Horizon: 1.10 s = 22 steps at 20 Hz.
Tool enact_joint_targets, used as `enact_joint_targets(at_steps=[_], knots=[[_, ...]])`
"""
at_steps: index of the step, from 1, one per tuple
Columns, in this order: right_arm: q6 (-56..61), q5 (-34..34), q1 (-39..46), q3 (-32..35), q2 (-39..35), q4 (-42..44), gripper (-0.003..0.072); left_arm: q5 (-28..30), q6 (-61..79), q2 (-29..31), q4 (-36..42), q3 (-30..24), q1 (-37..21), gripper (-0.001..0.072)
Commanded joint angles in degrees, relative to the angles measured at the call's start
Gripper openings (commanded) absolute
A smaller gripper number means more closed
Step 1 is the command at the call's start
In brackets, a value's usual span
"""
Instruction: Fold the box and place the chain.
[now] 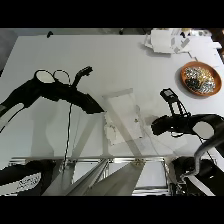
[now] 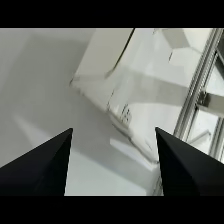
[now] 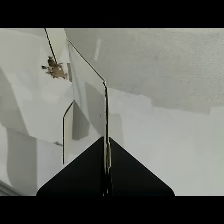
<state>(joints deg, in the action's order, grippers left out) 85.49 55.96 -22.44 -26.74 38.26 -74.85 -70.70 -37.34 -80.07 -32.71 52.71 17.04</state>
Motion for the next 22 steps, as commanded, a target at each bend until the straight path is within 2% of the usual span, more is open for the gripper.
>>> enact_joint_targets(at_steps=[1,5,10,11,13,16,18,19,22], knots=[[0.0,-0.1,-0.1,0.0,0.0,0.0,0.0018,3.3,6.6,-3.8,6.3,-0.5,2.8,0.0573],[0.0,-0.1,-0.1,0.0,0.0,0.0,0.0018,3.8,7.8,-8.0,10.2,-0.5,3.8,0.0574],[0.0,-0.1,-0.1,0.0,0.0,-0.1,0.0018,4.6,11.8,-10.6,10.1,-0.5,7.3,0.0571],[0.0,-0.1,-0.1,0.0,0.0,-0.1,0.0018,5.0,12.5,-11.1,9.6,-0.5,8.1,0.0563],[0.0,-0.1,-0.1,0.0,0.0,-0.1,0.0018,5.7,13.0,-11.1,7.8,-0.5,8.4,0.048],[0.0,-0.1,-0.1,0.0,0.0,-0.1,0.0018,5.6,13.7,-11.1,5.5,-0.5,6.4,0.0463],[0.0,-0.1,-0.1,0.0,0.0,-0.1,0.0018,5.6,14.6,-10.8,4.8,-0.5,4.9,0.0321],[0.0,-0.1,-0.1,0.0,0.0,-0.1,0.0018,5.6,16.1,-10.7,5.2,-0.5,4.6,0.0302],[0.0,-0.3,-0.1,0.0,0.0,-0.1,0.0018,5.6,22.8,-10.8,5.2,-0.5,5.2,0.0115]])
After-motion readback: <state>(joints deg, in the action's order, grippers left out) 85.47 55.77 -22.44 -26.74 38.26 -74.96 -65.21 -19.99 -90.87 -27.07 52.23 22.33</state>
